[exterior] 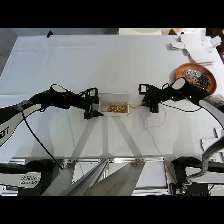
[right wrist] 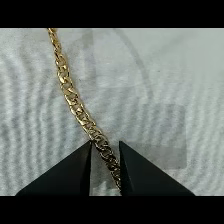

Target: Fold the box and place the chain.

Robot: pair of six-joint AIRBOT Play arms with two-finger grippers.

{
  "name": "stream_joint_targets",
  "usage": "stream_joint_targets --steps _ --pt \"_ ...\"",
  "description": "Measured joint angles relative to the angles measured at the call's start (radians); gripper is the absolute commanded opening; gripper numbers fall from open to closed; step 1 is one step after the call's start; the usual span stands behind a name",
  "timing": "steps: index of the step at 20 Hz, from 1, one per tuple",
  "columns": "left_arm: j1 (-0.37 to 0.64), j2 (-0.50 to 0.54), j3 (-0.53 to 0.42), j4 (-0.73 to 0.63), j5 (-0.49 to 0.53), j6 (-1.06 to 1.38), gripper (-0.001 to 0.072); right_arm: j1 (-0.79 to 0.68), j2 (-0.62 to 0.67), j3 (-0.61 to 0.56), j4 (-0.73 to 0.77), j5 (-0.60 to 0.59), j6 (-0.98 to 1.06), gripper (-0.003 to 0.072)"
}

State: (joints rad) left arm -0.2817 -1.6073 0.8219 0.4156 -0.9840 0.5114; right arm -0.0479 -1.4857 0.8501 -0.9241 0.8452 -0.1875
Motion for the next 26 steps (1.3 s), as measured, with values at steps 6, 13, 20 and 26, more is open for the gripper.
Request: stream_joint_targets --steps 6,13,20,26 --pt "0.0 0.0 0.0 0.0 0.0 0.0 0.0256 0.026 0.0 0.001 -0.063 0.028 0.003 0.0008" --pt "0.0 0.0 0.0 0.0 0.0 0.0 0.0256 0.155 0.091 -0.001 -0.101 -0.058 0.188 0.0007" --pt "0.0 0.0 0.0 0.0 0.0 0.0 0.0256 0.3 0.284 -0.002 -0.278 -0.109 0.556 0.0007" --pt "0.0 0.0 0.0 0.0 -0.003 0.0 0.0256 0.431 0.347 0.018 -0.347 -0.125 0.817 0.0007"
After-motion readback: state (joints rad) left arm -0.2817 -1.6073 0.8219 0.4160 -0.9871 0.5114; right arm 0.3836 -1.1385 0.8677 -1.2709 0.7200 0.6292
